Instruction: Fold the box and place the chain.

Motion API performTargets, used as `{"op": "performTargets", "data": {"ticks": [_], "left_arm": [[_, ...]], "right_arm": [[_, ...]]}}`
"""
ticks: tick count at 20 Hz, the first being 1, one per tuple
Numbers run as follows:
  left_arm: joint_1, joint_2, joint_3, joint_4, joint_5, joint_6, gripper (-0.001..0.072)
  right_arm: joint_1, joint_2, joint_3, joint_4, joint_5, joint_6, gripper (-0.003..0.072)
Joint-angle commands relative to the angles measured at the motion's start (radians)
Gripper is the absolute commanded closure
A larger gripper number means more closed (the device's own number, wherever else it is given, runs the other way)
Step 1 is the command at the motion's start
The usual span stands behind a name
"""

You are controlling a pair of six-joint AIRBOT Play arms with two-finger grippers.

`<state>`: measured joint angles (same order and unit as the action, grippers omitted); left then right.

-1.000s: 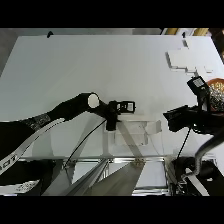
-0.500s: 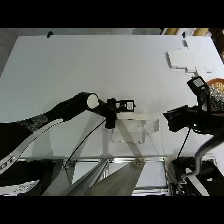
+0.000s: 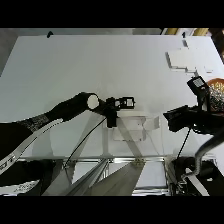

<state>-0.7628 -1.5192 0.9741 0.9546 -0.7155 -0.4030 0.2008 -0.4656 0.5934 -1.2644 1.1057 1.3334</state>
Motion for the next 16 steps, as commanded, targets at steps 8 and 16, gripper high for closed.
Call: {"op": "performTargets", "data": {"ticks": [8,16], "left_arm": [[0.0,0.002,0.0,-0.003,0.005,-0.014,0.0703],[0.0,0.001,0.0,-0.004,-0.029,0.023,0.0704]], "right_arm": [[0.001,0.0,0.0,0.0,0.0,0.0,0.046],[0.001,0.0,0.0,0.0,0.0,0.0,0.046]]}}
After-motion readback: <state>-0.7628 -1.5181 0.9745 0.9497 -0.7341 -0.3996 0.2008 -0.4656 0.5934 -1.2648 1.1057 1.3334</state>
